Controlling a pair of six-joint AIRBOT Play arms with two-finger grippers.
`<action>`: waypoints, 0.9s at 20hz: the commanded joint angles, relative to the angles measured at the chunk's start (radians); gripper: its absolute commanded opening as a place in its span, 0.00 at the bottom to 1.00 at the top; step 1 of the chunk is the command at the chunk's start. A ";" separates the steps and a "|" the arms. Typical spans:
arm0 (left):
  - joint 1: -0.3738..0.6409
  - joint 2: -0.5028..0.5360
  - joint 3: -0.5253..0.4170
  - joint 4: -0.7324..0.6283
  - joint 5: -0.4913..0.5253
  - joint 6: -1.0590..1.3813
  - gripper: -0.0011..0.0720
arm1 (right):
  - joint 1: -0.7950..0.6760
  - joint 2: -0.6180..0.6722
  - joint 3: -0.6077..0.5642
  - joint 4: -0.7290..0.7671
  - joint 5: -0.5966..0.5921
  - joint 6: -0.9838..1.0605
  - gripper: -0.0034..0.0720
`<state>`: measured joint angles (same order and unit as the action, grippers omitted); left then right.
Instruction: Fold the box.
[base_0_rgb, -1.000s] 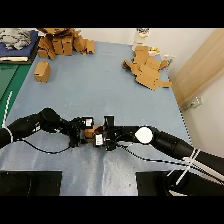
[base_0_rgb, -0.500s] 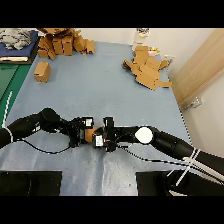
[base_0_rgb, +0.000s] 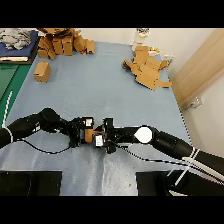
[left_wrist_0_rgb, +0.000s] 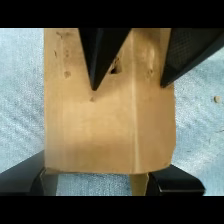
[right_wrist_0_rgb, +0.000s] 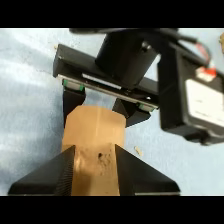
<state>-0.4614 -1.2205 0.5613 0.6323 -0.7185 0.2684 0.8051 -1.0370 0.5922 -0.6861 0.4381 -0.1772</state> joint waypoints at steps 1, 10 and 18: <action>0.000 0.000 0.000 0.000 0.001 0.000 0.71 | 0.001 -0.020 0.001 -0.053 -0.039 0.000 0.57; 0.000 0.000 0.000 0.000 0.001 0.000 0.71 | 0.086 -0.022 0.007 -0.133 -0.060 0.063 0.69; 0.000 0.000 0.000 0.000 0.001 0.000 0.71 | 0.086 -0.036 0.007 -0.235 -0.116 0.170 0.69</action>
